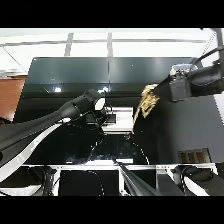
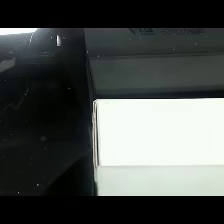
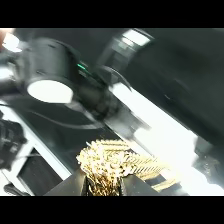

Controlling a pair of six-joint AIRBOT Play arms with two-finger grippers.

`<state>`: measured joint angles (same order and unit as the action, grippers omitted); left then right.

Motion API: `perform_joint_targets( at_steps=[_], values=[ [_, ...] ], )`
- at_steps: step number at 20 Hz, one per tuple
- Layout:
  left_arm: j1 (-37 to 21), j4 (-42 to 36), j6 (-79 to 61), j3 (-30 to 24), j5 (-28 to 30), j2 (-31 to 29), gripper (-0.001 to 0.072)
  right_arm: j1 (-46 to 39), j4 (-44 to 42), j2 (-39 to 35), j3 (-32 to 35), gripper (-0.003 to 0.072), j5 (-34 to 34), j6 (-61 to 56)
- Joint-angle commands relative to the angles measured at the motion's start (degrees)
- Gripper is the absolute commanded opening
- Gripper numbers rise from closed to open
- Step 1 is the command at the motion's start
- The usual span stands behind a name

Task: Fold the box and place the chain.

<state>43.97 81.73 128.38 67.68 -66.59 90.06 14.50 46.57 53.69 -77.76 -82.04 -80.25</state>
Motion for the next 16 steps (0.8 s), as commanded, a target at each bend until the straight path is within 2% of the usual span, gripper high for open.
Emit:
perform_joint_targets(
  at_steps=[1, 6, 8, 10, 16],
  values=[
    [-0.02, 0.02, -0.02, 0.04, -0.11, 0.02, 0.0027, 4.63, -1.33, 0.35, 2.14, 0.0015, 7.91, -0.28],
    [-0.02, 0.02, 0.00, 0.04, -0.11, 0.02, 0.0027, 5.49, -1.20, 1.90, 8.94, 0.0015, 9.81, -0.35],
    [-0.02, 0.02, -0.02, 0.04, -0.11, 0.02, 0.0027, 5.42, 2.32, 1.99, 11.30, 0.0016, 10.34, -0.87],
    [-0.02, 0.02, -0.02, 0.04, -0.11, 0.02, 0.0027, 4.96, 6.88, 1.99, 11.47, 0.0015, 10.23, -3.30],
    [-0.04, 0.04, -0.02, 0.04, -0.13, 0.02, 0.0027, 4.79, 7.04, 2.36, 12.72, 0.0015, 8.50, -3.52]
  ],
)
